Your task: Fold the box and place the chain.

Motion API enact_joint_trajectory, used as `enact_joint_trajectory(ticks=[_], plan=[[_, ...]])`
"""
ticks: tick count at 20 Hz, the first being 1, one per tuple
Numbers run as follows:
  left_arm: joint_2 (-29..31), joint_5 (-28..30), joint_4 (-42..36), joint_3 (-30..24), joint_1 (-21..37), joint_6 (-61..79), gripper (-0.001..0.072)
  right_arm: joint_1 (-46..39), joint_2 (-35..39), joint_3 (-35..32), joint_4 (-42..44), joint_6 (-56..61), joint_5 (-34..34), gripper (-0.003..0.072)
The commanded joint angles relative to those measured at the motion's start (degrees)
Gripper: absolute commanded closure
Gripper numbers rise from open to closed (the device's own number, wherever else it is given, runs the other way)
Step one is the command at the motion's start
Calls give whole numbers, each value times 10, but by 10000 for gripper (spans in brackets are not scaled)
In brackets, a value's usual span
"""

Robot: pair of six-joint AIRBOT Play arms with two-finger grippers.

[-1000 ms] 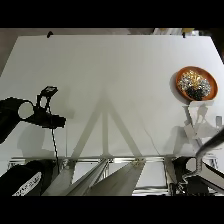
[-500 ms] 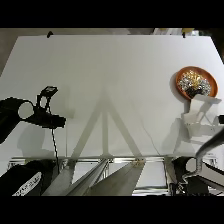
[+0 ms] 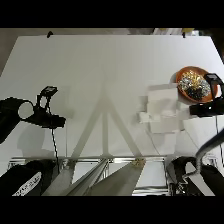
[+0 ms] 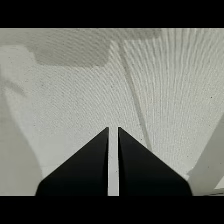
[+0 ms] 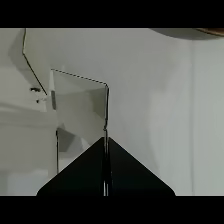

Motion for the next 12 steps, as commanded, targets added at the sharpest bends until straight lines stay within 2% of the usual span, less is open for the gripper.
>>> enact_joint_trajectory(ticks=[1, 3, 6, 9, 10, 11, 12], plan=[[0, 0, 2, 0, 0, 0, 648, 75, 102, -75, 118, 6, -47, 668], [0, 1, 2, 0, 0, 0, 649, 102, 125, -104, 132, 20, -53, 668], [0, 73, 4, -1, 0, 0, 653, 129, 126, -117, 135, 21, -49, 668], [0, 89, -20, -1, 0, 6, 649, 142, 126, -117, 137, 21, -50, 667], [-1, 107, -49, -1, 0, 50, 654, 142, 126, -117, 139, 21, -50, 667], [-7, 140, -110, -1, 0, 125, 649, 142, 126, -117, 139, 21, -50, 667], [-19, 173, -208, -1, 0, 218, 597, 142, 126, -117, 139, 20, -50, 667]])
